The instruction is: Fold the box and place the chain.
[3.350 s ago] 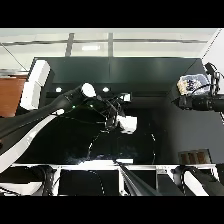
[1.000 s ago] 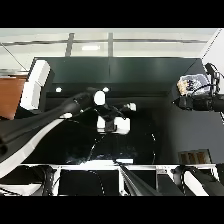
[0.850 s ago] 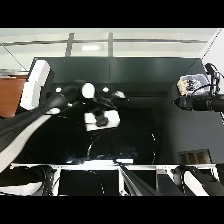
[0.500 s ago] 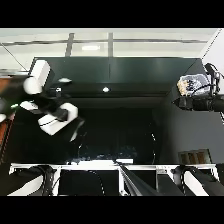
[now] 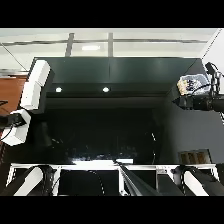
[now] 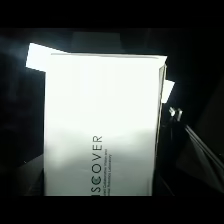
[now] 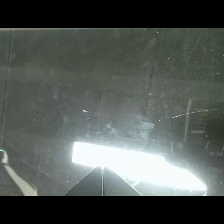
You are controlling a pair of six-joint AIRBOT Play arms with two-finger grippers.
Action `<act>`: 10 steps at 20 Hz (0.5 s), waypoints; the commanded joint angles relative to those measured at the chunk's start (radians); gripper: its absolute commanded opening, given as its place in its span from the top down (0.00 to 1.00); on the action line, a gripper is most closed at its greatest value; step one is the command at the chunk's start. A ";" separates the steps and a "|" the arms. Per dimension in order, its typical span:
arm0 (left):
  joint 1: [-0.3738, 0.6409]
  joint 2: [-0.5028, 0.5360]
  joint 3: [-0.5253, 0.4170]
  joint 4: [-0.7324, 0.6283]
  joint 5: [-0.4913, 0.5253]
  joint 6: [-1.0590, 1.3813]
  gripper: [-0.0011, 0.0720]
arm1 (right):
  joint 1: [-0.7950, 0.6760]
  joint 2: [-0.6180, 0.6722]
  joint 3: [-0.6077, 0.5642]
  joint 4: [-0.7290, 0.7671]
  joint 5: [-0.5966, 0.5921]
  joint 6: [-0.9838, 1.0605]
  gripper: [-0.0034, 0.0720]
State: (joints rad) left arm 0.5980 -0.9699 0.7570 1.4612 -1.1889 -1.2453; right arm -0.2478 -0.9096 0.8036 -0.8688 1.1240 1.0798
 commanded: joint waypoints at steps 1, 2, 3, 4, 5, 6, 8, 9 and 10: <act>0.099 -0.047 -0.007 -0.106 0.074 0.212 0.76 | 0.000 0.001 -0.002 0.000 -0.004 0.000 0.93; 0.093 -0.066 -0.007 -0.125 0.120 0.238 0.76 | 0.000 0.001 -0.004 0.001 -0.007 0.000 0.93; 0.081 -0.084 -0.007 -0.145 0.162 0.263 0.76 | 0.000 0.001 -0.008 0.002 -0.010 0.000 0.93; 0.064 -0.101 -0.007 -0.150 0.204 0.280 0.73 | 0.000 0.001 -0.013 0.002 -0.011 0.001 0.93; 0.047 -0.117 -0.007 -0.151 0.241 0.282 0.73 | 0.000 0.001 -0.015 0.003 -0.010 0.001 0.93; 0.025 -0.135 -0.007 -0.155 0.270 0.282 0.73 | 0.000 0.001 -0.016 0.003 -0.009 0.001 0.93; -0.012 -0.172 -0.007 -0.154 0.310 0.281 0.73 | 0.000 0.001 -0.016 0.003 -0.014 0.001 0.93; -0.026 -0.189 -0.007 -0.154 0.331 0.281 0.73 | 0.000 0.001 -0.016 0.004 -0.014 0.001 0.93; -0.038 -0.201 -0.007 -0.154 0.357 0.281 0.72 | 0.000 0.001 -0.016 0.004 -0.014 0.002 0.93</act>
State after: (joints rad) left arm 0.5957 -1.1275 0.7506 1.3209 -0.9272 -0.9848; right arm -0.2478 -0.9096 0.7891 -0.8654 1.1126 1.0798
